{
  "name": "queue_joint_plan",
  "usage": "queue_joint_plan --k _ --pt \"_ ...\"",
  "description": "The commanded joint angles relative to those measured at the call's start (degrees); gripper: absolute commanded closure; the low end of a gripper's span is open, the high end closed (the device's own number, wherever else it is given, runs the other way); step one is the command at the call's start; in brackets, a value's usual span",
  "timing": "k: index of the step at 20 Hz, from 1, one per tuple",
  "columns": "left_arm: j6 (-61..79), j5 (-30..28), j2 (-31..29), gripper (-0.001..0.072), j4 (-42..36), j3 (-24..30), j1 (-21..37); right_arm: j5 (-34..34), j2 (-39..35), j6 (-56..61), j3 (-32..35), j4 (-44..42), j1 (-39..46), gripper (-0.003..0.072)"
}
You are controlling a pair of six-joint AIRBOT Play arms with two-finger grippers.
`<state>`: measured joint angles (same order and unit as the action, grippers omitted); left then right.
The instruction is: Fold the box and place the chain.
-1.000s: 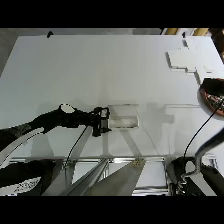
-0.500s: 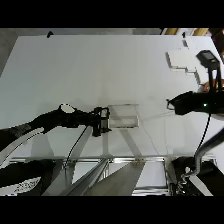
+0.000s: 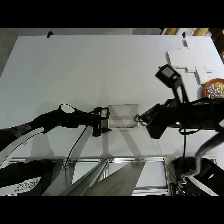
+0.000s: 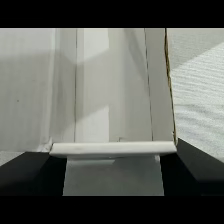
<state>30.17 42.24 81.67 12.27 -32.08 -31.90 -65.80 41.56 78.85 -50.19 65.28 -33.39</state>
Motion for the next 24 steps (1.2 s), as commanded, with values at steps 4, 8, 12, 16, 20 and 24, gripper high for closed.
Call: queue_joint_plan --k 4,8,12,16,20,24 --pt "0.0 0.0 0.0 0.064 0.0 0.0 0.0 11.8 7.8 0.1 3.3 1.9 -4.1 0.0669" --pt "0.0 0.0 0.0 0.064 0.0 0.0 0.0 15.9 13.7 0.1 3.4 1.7 -4.1 0.0669" --pt "0.0 0.0 0.0 0.064 0.0 0.0 0.0 17.7 19.9 -1.4 3.4 1.7 -4.1 0.0669" --pt "0.0 0.0 0.0 0.064 0.0 0.0 0.0 17.2 22.9 -6.0 3.4 2.2 -4.1 0.0472" --pt "0.0 0.0 0.0 0.064 0.0 0.0 0.0 9.9 16.3 -7.3 3.0 6.6 -0.7 0.0417" --pt "0.0 0.0 0.0 0.064 0.0 0.0 0.0 -4.6 11.0 -18.1 3.0 9.6 8.2 0.0527"
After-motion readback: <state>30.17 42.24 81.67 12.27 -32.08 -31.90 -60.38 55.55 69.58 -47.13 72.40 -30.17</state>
